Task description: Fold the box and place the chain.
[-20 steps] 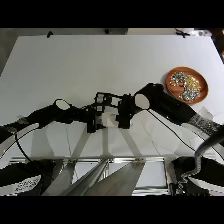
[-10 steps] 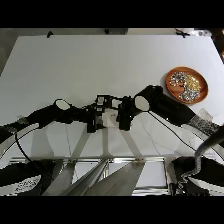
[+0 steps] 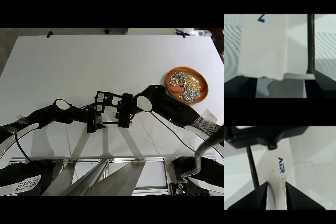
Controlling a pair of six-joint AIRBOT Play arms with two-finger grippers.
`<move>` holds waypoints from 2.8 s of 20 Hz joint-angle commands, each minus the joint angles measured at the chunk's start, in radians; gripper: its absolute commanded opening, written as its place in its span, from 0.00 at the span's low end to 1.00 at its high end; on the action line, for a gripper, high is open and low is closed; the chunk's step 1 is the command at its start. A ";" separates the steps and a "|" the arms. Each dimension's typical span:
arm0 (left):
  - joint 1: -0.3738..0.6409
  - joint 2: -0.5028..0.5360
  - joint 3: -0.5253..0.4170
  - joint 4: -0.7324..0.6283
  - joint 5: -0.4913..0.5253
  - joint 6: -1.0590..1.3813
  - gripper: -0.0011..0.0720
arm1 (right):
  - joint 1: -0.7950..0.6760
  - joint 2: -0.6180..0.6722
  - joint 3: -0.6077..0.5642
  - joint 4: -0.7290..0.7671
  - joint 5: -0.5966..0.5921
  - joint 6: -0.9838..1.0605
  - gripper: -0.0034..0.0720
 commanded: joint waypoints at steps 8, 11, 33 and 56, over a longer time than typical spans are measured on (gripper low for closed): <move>0.000 0.001 0.000 0.001 -0.001 0.001 0.54 | 0.001 -0.001 -0.045 0.006 -0.056 0.016 0.33; 0.000 0.001 0.000 0.001 -0.001 0.001 0.54 | 0.002 -0.001 -0.045 0.005 -0.050 0.016 0.33; 0.000 0.001 0.000 0.001 -0.001 0.001 0.54 | 0.025 0.104 -0.082 -0.015 -0.058 0.016 0.52; 0.000 0.001 0.000 0.001 -0.001 0.001 0.54 | -0.066 0.152 -0.486 0.887 -0.437 -0.148 0.05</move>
